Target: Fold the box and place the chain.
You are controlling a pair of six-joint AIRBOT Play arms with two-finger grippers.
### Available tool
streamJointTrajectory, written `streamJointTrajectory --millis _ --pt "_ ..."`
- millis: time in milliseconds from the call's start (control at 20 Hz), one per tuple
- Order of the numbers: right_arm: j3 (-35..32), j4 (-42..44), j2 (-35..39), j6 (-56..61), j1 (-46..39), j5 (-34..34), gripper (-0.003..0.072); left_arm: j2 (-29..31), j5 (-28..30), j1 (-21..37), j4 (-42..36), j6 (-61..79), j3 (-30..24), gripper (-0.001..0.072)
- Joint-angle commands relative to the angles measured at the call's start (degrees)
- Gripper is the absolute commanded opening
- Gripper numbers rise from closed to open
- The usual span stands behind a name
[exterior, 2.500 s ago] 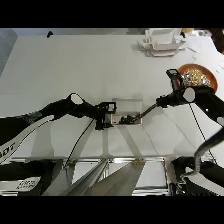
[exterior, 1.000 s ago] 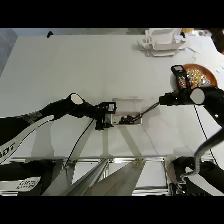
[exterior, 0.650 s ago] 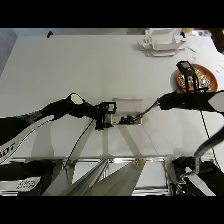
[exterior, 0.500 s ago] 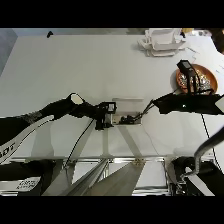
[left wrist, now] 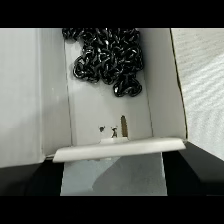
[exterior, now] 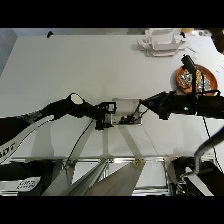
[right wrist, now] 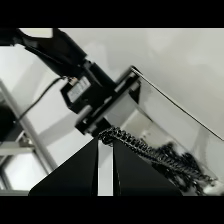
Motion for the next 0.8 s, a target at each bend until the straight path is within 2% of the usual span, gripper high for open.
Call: streamJointTrajectory --millis 0,250,450,750 --pt "0.0 4.0 -0.1 -3.3 0.0 0.2 0.0016 0.0 0.0 0.1 0.0 0.0 0.1 0.0088" --pt "0.0 3.9 -4.3 -6.1 4.9 -2.7 0.0016 0.0 0.0 0.1 0.0 0.0 0.1 0.0088" --pt "0.0 -1.7 -11.1 -5.4 10.2 -10.3 0.0016 0.0 0.0 0.1 0.0 0.0 0.1 0.0088" --pt "0.0 -4.3 -21.9 -5.4 13.6 -9.4 0.0017 0.0 0.0 0.1 0.0 0.0 0.1 0.0088"
